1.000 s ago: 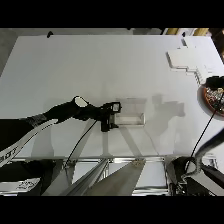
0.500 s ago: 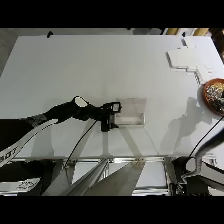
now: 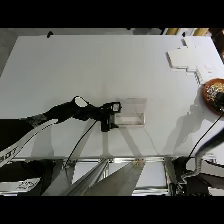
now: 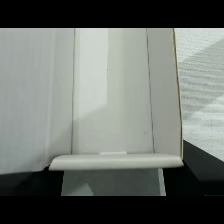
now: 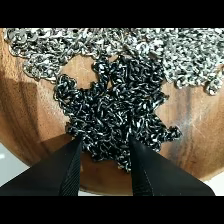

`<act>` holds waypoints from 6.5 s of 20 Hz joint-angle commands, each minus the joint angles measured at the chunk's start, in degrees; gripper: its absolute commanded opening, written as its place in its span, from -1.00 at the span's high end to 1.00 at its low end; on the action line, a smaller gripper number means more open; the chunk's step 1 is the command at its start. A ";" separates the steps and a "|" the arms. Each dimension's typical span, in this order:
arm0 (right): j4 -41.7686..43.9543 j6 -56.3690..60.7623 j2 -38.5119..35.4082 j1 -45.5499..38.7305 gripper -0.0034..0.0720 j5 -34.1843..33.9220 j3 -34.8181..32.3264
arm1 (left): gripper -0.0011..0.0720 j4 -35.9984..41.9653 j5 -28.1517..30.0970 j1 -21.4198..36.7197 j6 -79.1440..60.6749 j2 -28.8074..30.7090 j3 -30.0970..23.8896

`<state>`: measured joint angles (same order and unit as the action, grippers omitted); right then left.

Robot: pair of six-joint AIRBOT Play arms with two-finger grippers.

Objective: Fold the box and place the chain.

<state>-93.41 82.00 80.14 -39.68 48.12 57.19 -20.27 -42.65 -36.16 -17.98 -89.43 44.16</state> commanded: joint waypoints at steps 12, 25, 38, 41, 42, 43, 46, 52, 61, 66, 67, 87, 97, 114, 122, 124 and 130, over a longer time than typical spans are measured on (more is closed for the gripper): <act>0.68 0.00 2.86 -0.09 0.48 0.00 0.04 | 0.18 -0.02 0.00 0.00 -0.02 -0.02 -0.02; 1.51 -0.02 -5.11 -0.11 0.85 1.60 0.04 | 0.18 -0.02 0.00 0.00 -0.02 -0.02 -0.02; -3.69 0.00 0.07 -0.09 0.30 1.99 0.04 | 0.18 -0.02 0.00 0.00 -0.02 -0.02 -0.02; -3.74 0.00 0.07 -0.09 0.30 1.57 0.04 | 0.18 -0.02 0.00 0.00 -0.02 -0.02 -0.02; -3.76 0.00 0.07 -0.09 0.30 1.55 0.04 | 0.18 -0.02 0.00 0.00 -0.02 -0.02 -0.02; -3.78 0.00 0.13 -0.09 0.30 1.33 0.04 | 0.18 -0.02 0.00 0.00 -0.02 -0.02 -0.02; -3.72 0.00 1.18 -0.09 0.30 1.57 0.04 | 0.18 -0.02 0.00 0.00 -0.02 -0.02 -0.02; -3.80 0.00 2.08 -0.09 0.62 1.33 0.04 | 0.18 -0.02 0.00 0.00 -0.02 -0.02 -0.02; -3.69 -0.02 2.05 -0.09 0.86 2.95 0.04 | 0.18 -0.02 0.00 0.00 -0.02 -0.02 -0.02; 1.64 -2.16 -1.20 -0.02 0.86 3.19 0.04 | 0.18 -0.02 0.00 0.00 -0.02 -0.02 -0.02; 4.17 -3.04 -2.60 -0.02 0.86 3.15 0.04 | 0.18 -0.02 0.00 0.00 -0.02 -0.02 -0.02; 26.27 -8.98 -38.75 41.38 0.86 26.88 0.04 | 0.18 -0.04 0.00 0.00 0.00 -0.02 -0.02; 28.79 -8.98 -39.65 70.58 0.86 21.18 0.00 | 0.18 -0.02 0.00 0.00 -0.02 -0.02 -0.02; 14.99 -5.90 -27.17 80.30 0.86 13.90 -4.55 | 0.18 -0.02 0.00 0.00 -0.02 -0.02 -0.02; 21.29 -9.90 -21.90 76.59 0.74 4.24 -10.88 | 0.18 -0.02 0.00 0.00 -0.02 -0.02 -0.02; 22.29 -12.94 -19.69 76.59 0.40 4.76 -10.88 | 0.18 -0.02 0.00 0.00 -0.02 -0.02 -0.02; 23.02 -27.93 -26.73 66.20 0.24 15.34 -10.40 | 0.18 -0.02 -0.02 0.00 -0.02 -0.02 -0.02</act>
<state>-71.20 63.44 56.64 32.12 57.54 46.72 -20.29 -42.68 -36.16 -17.98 -89.43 44.16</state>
